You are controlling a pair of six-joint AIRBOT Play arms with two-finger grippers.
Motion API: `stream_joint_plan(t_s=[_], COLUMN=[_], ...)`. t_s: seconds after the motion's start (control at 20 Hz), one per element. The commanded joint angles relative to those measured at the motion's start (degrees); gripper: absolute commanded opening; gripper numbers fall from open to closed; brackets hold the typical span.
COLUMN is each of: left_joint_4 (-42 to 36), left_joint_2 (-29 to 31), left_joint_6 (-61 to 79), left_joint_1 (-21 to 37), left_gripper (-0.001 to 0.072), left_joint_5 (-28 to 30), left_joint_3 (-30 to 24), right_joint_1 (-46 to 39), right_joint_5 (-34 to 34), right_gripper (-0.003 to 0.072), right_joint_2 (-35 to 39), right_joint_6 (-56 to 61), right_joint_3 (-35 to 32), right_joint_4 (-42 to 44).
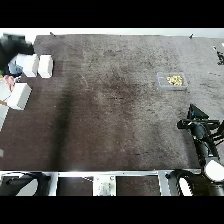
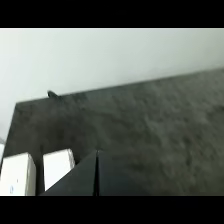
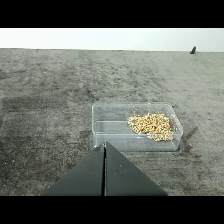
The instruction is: Fold the box and place the chain.
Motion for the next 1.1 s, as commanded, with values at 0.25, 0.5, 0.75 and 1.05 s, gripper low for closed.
stream_joint_plan(t_s=[0.25,0.5,0.75,1.05], left_joint_4=[-18.53,-18.64,-18.27,-18.27], left_joint_2=[40.87,56.83,57.16,57.13], left_joint_6=[13.16,9.73,9.81,9.81], left_joint_1=[-0.92,-0.9,-0.92,-0.9], left_gripper=[0.0008,0.0011,0.0012,0.0012], left_joint_5=[-5.68,-7.26,-6.86,-7.91], left_joint_3=[-40.39,-50.77,-51.21,-51.21], right_joint_1=[0.02,0.02,0.02,0.02], right_joint_5=[0.0,0.0,0.0,0.0], right_gripper=[0.001,0.001,0.001,0.001], right_joint_2=[0.02,0.02,0.02,0.02], right_joint_6=[0.0,0.0,0.0,0.0], right_joint_3=[-0.02,-0.02,-0.02,-0.02], right_joint_4=[0.0,0.02,0.0,0.0])
